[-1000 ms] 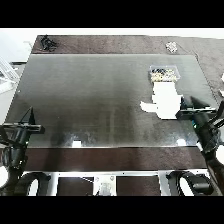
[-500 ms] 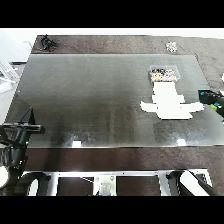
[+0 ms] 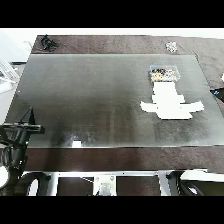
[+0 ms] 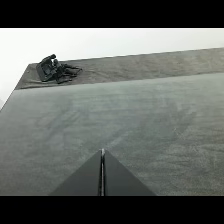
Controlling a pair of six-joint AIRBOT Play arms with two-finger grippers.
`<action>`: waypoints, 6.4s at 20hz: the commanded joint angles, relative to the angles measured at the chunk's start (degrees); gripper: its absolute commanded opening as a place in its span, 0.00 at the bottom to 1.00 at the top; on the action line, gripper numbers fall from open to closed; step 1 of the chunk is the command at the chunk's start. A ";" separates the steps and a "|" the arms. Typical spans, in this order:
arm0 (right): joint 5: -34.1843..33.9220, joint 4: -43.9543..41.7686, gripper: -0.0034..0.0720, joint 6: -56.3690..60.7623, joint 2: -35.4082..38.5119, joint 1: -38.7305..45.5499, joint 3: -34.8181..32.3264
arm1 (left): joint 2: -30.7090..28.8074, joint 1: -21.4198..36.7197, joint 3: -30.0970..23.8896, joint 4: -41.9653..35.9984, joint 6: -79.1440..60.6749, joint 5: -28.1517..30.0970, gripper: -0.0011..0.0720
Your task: Fold the box and place the chain.
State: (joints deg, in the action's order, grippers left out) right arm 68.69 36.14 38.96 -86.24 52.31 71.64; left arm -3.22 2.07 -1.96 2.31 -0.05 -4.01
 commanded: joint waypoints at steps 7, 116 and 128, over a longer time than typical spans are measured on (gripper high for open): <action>24.24 7.02 0.60 12.96 -28.41 -0.09 38.23 | 0.04 -0.02 0.02 0.02 0.00 0.00 0.04; -8.46 -18.10 0.06 1.31 -16.17 -53.33 -5.20 | 50.75 -0.04 27.87 -1.14 1.46 -21.29 0.82; -8.92 -18.12 0.06 1.51 -16.17 -53.31 -5.20 | 95.91 -0.04 68.00 13.16 19.15 -44.48 0.82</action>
State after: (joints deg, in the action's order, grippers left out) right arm 59.96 18.04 40.40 -102.41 -0.99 66.46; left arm 85.36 2.04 57.67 10.11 12.93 -43.18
